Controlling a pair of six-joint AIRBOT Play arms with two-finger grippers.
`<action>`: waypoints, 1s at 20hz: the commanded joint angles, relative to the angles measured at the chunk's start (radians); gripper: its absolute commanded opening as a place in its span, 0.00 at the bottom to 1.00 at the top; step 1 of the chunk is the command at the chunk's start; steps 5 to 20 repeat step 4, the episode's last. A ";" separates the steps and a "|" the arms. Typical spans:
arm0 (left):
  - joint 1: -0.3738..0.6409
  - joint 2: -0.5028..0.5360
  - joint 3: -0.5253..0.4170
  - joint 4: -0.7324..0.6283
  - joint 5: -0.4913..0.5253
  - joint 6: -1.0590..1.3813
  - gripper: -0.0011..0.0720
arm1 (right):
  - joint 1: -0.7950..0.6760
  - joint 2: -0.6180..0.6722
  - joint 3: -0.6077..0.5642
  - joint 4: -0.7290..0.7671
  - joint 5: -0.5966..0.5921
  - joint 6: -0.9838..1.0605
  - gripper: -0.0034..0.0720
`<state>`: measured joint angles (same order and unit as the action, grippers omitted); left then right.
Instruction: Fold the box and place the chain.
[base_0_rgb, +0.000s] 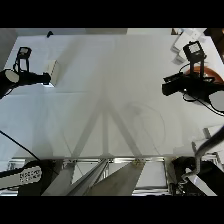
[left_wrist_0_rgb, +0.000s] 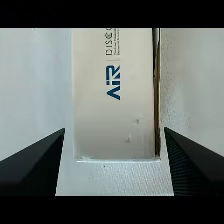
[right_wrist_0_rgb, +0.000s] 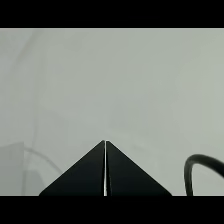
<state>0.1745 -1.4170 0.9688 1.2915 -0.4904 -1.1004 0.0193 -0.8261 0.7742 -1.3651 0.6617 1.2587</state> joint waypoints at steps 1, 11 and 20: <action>-0.002 0.085 0.000 0.010 -0.023 0.000 0.99 | -0.001 0.001 0.001 0.000 0.000 0.000 0.06; -0.002 0.169 0.000 0.003 -0.026 0.000 0.98 | -0.001 0.001 0.001 0.000 0.000 0.000 0.06; -0.002 0.169 0.000 0.003 -0.026 0.000 0.98 | -0.001 0.001 0.001 0.000 0.000 0.000 0.06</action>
